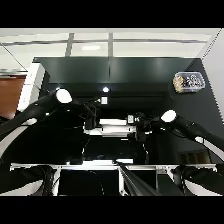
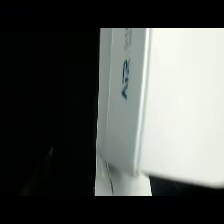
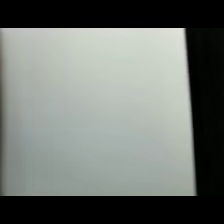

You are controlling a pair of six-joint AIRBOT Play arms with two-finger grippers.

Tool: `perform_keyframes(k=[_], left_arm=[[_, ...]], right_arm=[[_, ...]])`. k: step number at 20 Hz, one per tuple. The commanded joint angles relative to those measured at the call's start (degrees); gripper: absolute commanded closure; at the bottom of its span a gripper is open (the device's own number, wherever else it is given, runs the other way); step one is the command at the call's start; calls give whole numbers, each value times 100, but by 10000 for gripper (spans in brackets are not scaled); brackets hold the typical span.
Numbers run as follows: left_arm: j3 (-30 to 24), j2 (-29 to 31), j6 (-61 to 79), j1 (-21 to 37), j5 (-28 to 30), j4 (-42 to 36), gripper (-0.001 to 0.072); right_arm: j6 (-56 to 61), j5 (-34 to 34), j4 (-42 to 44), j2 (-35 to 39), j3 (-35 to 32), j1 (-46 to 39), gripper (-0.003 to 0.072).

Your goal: Fold the box and place the chain.

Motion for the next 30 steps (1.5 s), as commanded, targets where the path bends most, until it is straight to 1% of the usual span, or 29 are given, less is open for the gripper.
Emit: perform_keyframes(k=[1,2,3,4,5,6,7,8,9,11,12,13,14,16,17,18,19,21,22,24,26,28,30], left_arm=[[2,782,-1797,175,-562,1451,96],[2,981,-2371,245,-831,1714,183],[2,1113,-2782,315,-1132,1816,342],[-4,1191,-3084,398,-1523,1790,635],[-31,1198,-3300,457,-1875,1585,684],[-140,1196,-3536,479,-2039,1141,685],[-367,1189,-3611,476,-2050,372,683],[-658,1165,-3392,479,-1934,-601,682],[-1010,1093,-2846,476,-1626,-1755,682],[-1547,833,-1792,455,-796,-3672,685],[-1657,699,-1410,446,-319,-4284,686],[-1650,588,-1130,428,219,-4721,686],[-1587,533,-927,407,774,-4916,686],[-1384,457,-678,350,1985,-4767,686],[-1307,380,-680,348,2450,-4680,686],[-1209,260,-682,348,2629,-4435,686],[-1091,114,-708,348,2461,-4022,686],[-802,-208,-960,317,1526,-3128,686],[-688,-352,-1178,262,1239,-2769,686],[-605,-560,-1539,114,1187,-2280,686],[-599,-691,-1534,-7,1161,-2216,686],[-573,-686,-1528,-33,1185,-2210,686],[-490,-684,-1547,-7,1108,-1989,686]], right_arm=[[0,4,-2,-2,-2,4,245],[0,7,-2,-2,-2,4,245],[-2,4,-2,-2,-2,4,245],[-2,4,-2,-2,-2,4,245],[-2,4,-2,-2,-2,4,245],[-2,4,-2,-2,-2,4,245],[-2,4,-2,-2,-2,4,245],[0,7,-2,-2,-2,4,245],[0,7,-2,-2,-2,4,244],[0,7,-2,-2,-2,4,243],[0,7,0,-2,-2,4,242],[0,4,-2,-2,-2,4,243],[0,4,-2,-2,-2,4,243],[0,4,0,-2,-2,4,243],[2,4,0,-2,-2,4,242],[2,4,0,-2,-2,4,242],[2,4,0,-2,-2,4,242],[2,4,0,-2,-2,4,242],[2,4,0,-2,-2,4,242],[2,4,0,-2,-2,4,242],[4,7,0,-2,-2,4,242],[4,4,0,-2,-2,4,242],[4,4,2,-2,-2,4,242]])
